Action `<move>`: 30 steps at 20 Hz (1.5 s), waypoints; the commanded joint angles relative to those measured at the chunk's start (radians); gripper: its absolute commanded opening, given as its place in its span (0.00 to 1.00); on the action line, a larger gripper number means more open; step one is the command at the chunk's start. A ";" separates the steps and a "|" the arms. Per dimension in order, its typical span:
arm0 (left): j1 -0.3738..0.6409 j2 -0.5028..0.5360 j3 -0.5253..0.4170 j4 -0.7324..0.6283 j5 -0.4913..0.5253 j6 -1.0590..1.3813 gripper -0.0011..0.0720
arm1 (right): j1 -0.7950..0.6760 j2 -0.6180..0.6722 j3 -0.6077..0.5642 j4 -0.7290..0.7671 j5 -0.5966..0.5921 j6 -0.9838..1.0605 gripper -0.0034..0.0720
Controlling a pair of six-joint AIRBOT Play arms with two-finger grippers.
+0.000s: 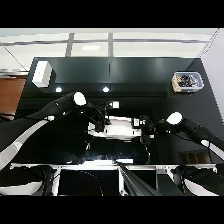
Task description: Fold the box and place the chain.
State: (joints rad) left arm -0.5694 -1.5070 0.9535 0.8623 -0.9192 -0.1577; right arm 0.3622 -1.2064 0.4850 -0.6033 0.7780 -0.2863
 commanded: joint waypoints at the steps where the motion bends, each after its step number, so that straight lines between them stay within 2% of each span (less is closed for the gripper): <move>1: 0.000 0.000 0.000 0.000 -0.001 -0.001 0.05 | 0.001 -0.002 0.000 -0.001 0.000 0.001 0.87; 11: 0.000 0.000 0.001 -0.007 -0.001 -0.003 0.05 | -0.001 0.000 0.000 -0.002 0.012 0.010 0.86; 14: 0.000 0.000 0.001 -0.007 -0.001 -0.003 0.05 | -0.018 0.000 0.000 0.005 0.003 0.058 0.86; 27: 0.000 0.000 0.001 -0.008 0.000 -0.003 0.05 | -0.023 -0.001 -0.001 0.000 -0.030 0.046 0.86; 28: 0.000 0.000 0.001 -0.007 0.000 -0.003 0.05 | -0.023 -0.001 -0.001 0.000 -0.030 0.046 0.85; 29: 0.000 0.000 0.001 -0.007 0.000 -0.003 0.05 | -0.023 -0.001 -0.001 0.000 -0.030 0.046 0.71; 30: 0.000 0.000 0.001 -0.007 0.000 -0.003 0.05 | -0.023 -0.001 -0.001 0.000 -0.029 0.046 0.71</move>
State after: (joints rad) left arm -0.5694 -1.5074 0.9535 0.8547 -0.9199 -0.1616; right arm 0.3397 -1.2072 0.4847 -0.6048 0.7528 -0.2405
